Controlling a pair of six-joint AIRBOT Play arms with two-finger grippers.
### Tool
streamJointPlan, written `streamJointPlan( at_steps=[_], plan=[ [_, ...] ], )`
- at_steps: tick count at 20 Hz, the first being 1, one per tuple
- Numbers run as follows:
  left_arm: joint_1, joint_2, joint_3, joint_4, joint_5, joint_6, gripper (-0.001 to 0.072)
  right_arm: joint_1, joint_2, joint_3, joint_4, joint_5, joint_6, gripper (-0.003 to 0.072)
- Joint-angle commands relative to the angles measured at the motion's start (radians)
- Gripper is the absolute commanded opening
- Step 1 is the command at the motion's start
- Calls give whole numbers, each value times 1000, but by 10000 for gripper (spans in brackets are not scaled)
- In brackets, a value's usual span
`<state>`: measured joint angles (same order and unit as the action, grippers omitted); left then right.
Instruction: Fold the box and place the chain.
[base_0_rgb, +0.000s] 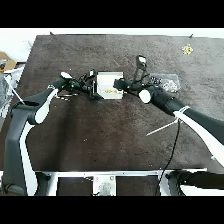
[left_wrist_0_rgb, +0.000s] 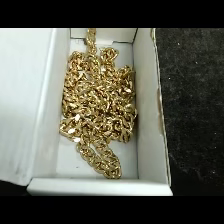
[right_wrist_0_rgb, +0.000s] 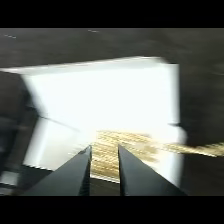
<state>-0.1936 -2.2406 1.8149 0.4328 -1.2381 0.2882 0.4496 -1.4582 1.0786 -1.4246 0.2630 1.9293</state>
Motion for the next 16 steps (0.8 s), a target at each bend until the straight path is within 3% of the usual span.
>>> streamJointPlan(
  at_steps=[1,2,5,6,7,8,12,16],
  plan=[
    [0,0,0,0,0,0,234,-126,43,-31,-95,167,5,310],
    [0,0,0,0,0,0,233,-167,43,-43,-94,163,5,397],
    [0,0,0,0,0,0,233,-288,19,-79,-93,127,47,393],
    [0,0,0,0,0,0,234,-319,4,-93,-93,99,81,371],
    [0,0,0,0,0,0,234,-342,-15,-106,-93,63,109,301],
    [0,0,0,0,0,0,233,-357,-37,-114,-76,14,118,297],
    [0,0,0,0,0,0,234,-343,-127,-112,68,-172,117,299],
    [0,0,0,0,0,0,234,-335,-206,-76,114,-211,117,298]
  ],
)
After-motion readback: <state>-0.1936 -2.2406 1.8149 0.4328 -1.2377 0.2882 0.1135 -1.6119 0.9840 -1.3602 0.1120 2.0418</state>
